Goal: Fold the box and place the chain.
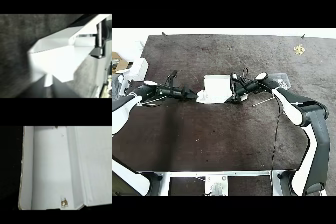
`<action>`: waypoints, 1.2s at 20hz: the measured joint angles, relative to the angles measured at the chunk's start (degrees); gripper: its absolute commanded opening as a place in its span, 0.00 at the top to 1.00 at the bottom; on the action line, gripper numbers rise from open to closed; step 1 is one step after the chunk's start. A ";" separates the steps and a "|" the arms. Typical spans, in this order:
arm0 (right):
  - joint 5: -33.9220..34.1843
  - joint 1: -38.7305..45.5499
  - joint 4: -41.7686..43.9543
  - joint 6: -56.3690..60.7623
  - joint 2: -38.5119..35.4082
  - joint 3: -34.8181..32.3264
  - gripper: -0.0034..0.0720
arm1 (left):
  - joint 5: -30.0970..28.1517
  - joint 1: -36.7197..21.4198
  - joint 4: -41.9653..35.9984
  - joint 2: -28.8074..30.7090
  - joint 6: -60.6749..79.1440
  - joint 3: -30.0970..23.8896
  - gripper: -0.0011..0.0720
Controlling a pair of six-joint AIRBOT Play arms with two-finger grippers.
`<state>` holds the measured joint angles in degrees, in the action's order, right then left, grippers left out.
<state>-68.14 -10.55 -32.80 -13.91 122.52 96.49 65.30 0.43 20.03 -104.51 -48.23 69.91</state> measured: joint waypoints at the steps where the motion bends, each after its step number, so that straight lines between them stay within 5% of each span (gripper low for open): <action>1: 0.00 0.00 0.00 0.00 0.00 0.00 0.37 | 0.00 0.33 -0.24 0.00 0.24 0.17 0.55; 5: 0.00 0.00 0.00 0.00 0.00 0.00 0.37 | 1.22 0.57 2.03 0.00 0.04 2.29 0.58; 6: 0.00 0.00 0.00 0.00 0.00 0.00 0.37 | 1.97 0.20 3.15 0.00 -0.48 2.86 0.69; 14: 0.00 0.00 0.00 0.00 0.00 0.00 0.37 | 6.21 -5.73 9.46 0.00 -3.08 4.33 0.68; 16: 0.00 0.00 0.00 0.00 0.00 0.00 0.37 | 5.55 -6.12 11.19 0.00 -4.17 3.43 0.85; 19: 0.00 0.00 0.00 0.00 0.00 0.00 0.37 | 3.30 -6.40 12.24 0.00 -4.79 1.36 0.81; 21: 0.00 0.00 0.00 0.00 0.00 0.00 0.37 | 2.27 -6.51 12.17 0.00 -5.03 0.61 0.64; 24: 0.00 0.00 0.00 0.00 0.00 0.00 0.37 | 2.43 -6.82 9.84 0.00 -4.68 0.26 0.64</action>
<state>-68.14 -10.55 -32.80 -13.91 122.52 96.49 67.72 -6.39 29.87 -104.51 -52.90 70.17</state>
